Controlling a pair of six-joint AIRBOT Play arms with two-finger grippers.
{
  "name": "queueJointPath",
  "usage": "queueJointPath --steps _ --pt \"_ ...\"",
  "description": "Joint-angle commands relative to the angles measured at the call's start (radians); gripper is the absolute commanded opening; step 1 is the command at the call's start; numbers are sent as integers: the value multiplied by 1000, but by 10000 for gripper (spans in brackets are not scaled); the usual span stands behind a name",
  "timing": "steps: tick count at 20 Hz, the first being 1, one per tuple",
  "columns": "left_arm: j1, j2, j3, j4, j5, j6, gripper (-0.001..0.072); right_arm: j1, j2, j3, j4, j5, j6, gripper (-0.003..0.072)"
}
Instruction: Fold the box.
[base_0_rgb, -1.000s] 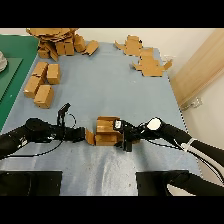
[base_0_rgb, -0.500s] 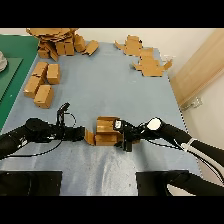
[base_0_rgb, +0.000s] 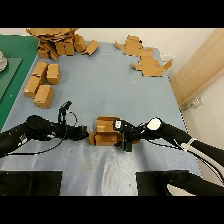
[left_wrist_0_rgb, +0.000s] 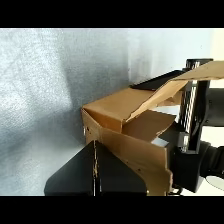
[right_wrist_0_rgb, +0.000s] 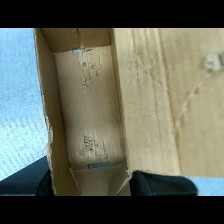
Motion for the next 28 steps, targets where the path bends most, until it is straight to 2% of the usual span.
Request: queueJointPath --steps 1,5,6,8,10,13,17,19,21,28 --pt "-18 1 24 127 2 -171 10 0 0 0 0 0 0 421" --pt "-18 24 24 138 12 -217 10 0 0 0 0 0 0 421" --pt "-18 40 27 187 24 -269 9 0 0 0 0 0 0 421" --pt "-33 71 44 375 32 -472 9 0 0 0 0 0 0 422" --pt "-81 89 53 509 61 -631 10 0 0 0 0 0 0 422" --pt "-148 90 54 504 101 -649 10 0 0 0 0 0 0 421" --pt "-185 90 80 512 103 -702 9 0 0 0 0 0 0 421" --pt "-203 89 95 569 102 -805 9 0 0 0 0 0 0 421" --pt "-211 82 101 644 79 -896 10 0 0 0 0 0 0 421" --pt "-224 68 117 651 58 -905 11 0 0 0 0 1 0 421"
